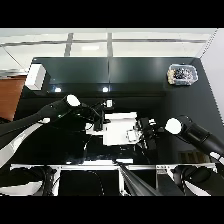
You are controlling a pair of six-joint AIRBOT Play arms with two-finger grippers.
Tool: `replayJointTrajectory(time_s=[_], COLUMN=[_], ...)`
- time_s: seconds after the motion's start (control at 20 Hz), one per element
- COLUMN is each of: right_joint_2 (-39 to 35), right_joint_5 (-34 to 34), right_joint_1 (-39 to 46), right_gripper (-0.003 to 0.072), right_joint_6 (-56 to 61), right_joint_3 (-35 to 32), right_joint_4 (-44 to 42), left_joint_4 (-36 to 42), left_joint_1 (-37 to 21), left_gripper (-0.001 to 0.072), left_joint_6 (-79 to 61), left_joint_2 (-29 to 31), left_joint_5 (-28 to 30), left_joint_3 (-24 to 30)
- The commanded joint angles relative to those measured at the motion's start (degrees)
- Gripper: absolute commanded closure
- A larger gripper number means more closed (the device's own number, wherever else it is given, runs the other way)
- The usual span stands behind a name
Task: Fold the box and place the chain.
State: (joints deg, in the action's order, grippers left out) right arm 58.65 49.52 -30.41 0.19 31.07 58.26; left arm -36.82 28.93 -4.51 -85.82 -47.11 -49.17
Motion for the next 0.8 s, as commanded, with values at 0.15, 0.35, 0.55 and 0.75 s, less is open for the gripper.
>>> replayJointTrajectory(time_s=[0.15,0.35,0.55,0.75], right_joint_2=[0.8,3.4,4.0,3.9], right_joint_5=[1.4,-0.8,-3.8,-6.8], right_joint_1=[0.0,0.0,-0.8,-0.8], right_gripper=[-0.0021,-0.002,-0.002,-0.002], right_joint_6=[-2.8,-2.8,-1.9,1.5], right_joint_3=[0.5,0.4,0.4,0.5], right_joint_4=[0.7,0.2,-1.3,-0.8], left_joint_4=[0.0,0.0,0.0,0.0], left_joint_1=[0.0,0.0,0.0,0.0], left_gripper=[0.0685,0.0684,0.0684,0.0684], left_joint_6=[0.0,0.0,0.0,0.0], left_joint_2=[0.0,0.0,0.0,0.0], left_joint_5=[0.0,0.0,-0.1,-0.1], left_joint_3=[0.0,0.0,0.0,0.0])
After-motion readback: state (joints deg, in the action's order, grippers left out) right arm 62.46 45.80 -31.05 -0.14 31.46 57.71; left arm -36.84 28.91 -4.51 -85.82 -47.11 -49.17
